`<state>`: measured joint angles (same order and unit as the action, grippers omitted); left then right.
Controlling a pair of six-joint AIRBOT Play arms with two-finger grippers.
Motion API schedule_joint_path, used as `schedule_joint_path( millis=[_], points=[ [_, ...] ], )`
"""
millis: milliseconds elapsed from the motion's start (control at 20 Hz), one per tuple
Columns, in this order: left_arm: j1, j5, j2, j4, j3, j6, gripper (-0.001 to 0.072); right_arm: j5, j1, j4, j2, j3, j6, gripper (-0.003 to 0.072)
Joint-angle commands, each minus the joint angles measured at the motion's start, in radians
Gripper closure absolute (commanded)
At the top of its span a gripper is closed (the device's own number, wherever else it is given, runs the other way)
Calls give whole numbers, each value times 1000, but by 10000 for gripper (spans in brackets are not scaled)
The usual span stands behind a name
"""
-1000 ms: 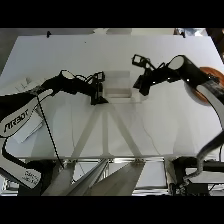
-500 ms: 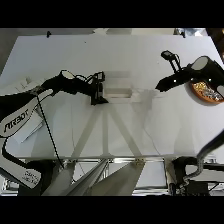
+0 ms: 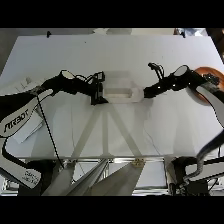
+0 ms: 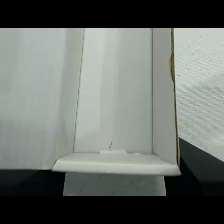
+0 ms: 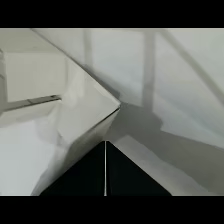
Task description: Fold the box and place the chain.
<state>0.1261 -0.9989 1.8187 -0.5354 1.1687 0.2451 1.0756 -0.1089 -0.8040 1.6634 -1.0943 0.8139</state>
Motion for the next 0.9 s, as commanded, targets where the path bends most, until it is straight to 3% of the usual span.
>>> schedule_joint_path(
  millis=[0, 150, 200, 250, 600, 850],
  points=[
    [0, 0, 0, 0, 0, 0, 433, 48, 16, 163, 16, 0, -56, 676],
    [0, 0, 0, 0, 0, 0, 433, 122, 16, 261, 16, 0, -117, 670],
    [0, 0, 0, 0, 0, 0, 433, 134, 16, 289, 15, 0, -124, 604],
    [0, 0, 0, 0, 0, 0, 433, 134, 16, 315, 15, 0, -124, 477],
    [0, 0, 0, 0, 0, 0, 433, 128, 16, 330, 15, 0, -128, 461],
    [0, 0, 0, 0, 0, 0, 433, 65, -5, 260, -37, 0, -131, 465]
  ],
)
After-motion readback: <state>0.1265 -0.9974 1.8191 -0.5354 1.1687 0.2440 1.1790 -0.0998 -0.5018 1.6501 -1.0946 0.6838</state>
